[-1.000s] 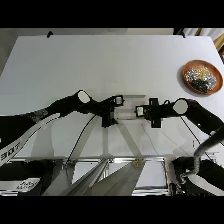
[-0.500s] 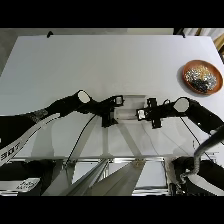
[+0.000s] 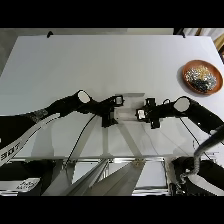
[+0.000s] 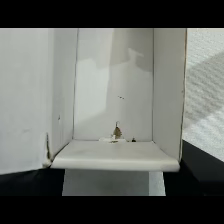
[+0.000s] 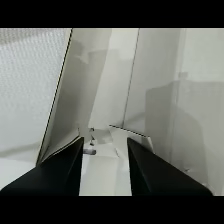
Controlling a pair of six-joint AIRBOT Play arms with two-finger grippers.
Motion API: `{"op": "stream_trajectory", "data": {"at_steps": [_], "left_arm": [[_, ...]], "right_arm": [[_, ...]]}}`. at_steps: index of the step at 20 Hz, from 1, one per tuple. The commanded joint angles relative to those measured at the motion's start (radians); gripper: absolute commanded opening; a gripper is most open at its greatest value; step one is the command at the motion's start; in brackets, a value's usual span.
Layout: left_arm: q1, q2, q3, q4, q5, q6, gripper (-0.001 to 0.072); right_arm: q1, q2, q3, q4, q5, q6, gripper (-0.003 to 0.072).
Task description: Fold the box and place the chain.
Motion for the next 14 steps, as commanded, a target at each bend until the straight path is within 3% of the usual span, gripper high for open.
{"op": "stream_trajectory", "data": {"at_steps": [1,2,4,8,14], "left_arm": [[0.000,0.000,0.000,0.000,0.000,0.000,0.0154],[0.000,0.000,0.000,0.000,0.000,0.000,0.0154],[0.000,0.000,0.000,0.000,0.000,0.000,0.0154],[0.000,0.000,0.000,0.000,0.000,0.000,0.0154],[0.000,0.000,0.000,0.000,0.001,0.000,0.0154]], "right_arm": [[0.001,0.000,0.001,0.012,0.001,0.003,0.0367],[0.001,0.005,0.001,0.012,0.001,0.020,0.0338],[-0.001,0.051,0.001,-0.007,0.001,0.129,0.0026],[-0.093,0.194,0.001,-0.093,0.002,0.534,0.0011],[-0.360,0.263,0.001,-0.328,0.072,1.420,0.0012]]}}
